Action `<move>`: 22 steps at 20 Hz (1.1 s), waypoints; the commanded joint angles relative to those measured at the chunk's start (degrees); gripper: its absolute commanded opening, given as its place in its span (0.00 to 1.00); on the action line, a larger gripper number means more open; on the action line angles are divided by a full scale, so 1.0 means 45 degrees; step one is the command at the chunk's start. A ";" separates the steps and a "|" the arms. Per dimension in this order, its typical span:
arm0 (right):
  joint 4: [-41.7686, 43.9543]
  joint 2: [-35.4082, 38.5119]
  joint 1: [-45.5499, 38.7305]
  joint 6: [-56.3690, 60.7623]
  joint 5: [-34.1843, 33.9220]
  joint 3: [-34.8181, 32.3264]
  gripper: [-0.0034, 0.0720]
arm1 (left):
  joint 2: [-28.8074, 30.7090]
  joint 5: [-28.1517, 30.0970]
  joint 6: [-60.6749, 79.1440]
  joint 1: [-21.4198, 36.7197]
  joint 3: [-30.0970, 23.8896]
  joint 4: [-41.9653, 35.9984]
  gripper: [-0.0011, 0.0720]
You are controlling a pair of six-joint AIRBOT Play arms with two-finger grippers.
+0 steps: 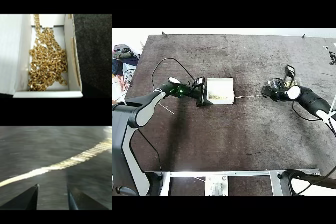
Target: Fold the box and place the chain.
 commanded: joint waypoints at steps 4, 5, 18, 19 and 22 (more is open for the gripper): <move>0.0865 -0.1535 -0.0782 0.0345 -0.2103 0.0136 0.57 | -0.0005 0.0000 0.0000 0.0005 0.0005 0.0005 0.42; 0.0865 -0.1826 -0.0690 0.0345 -0.2283 0.0432 0.57 | -0.0005 0.0000 0.0000 0.0005 0.0005 0.0005 0.42; 0.0777 0.2550 0.3196 -0.1263 -0.1030 0.1355 0.06 | -0.0005 0.0005 0.0000 0.0005 0.0005 0.0005 0.42; 0.0291 0.2798 0.3157 -0.0753 -0.0471 0.1336 0.06 | -0.0005 0.0000 0.0000 0.0005 0.0005 0.0005 0.42; -0.1341 0.2613 0.2079 0.0962 -0.0253 0.0408 0.47 | -0.0005 0.0000 0.0000 0.0005 0.0005 0.0005 0.42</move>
